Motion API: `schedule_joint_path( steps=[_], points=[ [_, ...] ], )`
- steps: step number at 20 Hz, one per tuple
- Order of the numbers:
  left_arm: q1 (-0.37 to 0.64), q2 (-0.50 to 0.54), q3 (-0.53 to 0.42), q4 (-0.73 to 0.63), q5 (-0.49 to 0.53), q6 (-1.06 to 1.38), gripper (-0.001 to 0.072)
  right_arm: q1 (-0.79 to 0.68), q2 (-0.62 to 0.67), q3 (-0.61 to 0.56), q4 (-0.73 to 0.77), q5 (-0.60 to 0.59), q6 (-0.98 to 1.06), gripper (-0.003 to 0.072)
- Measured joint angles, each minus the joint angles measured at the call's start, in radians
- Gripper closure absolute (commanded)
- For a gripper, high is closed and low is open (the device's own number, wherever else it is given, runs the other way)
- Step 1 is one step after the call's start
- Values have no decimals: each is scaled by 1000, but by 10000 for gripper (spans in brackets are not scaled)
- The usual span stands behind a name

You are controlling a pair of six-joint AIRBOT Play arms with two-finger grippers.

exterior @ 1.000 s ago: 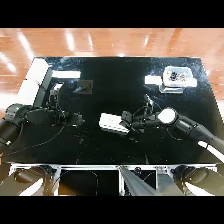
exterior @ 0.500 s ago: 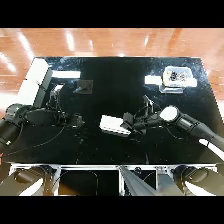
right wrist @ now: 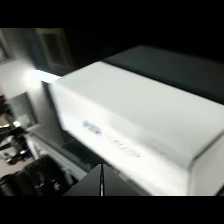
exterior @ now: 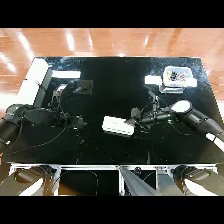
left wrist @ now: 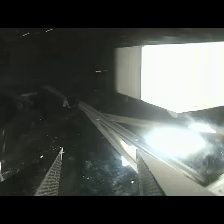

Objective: Fold the box and place the chain.

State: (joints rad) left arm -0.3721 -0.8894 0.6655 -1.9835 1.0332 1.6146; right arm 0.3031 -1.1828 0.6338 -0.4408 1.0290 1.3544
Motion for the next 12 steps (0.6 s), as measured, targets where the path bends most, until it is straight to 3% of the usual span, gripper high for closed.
schedule_joint_path(
  steps=[3, 7, 9, 12],
  points=[
    [6, -21, 47, -28, -5, 109, 156, -84, 23, 1, 54, 64, -68, 657],
    [31, -161, 216, -43, 23, 318, 154, -257, 56, 1, -11, 132, -87, 657],
    [37, -275, 328, -51, 117, 441, 79, -341, 64, 1, -93, 180, -71, 657],
    [35, -431, 467, -63, 259, 605, 81, -412, 69, 1, -201, 240, -58, 657]
  ],
)
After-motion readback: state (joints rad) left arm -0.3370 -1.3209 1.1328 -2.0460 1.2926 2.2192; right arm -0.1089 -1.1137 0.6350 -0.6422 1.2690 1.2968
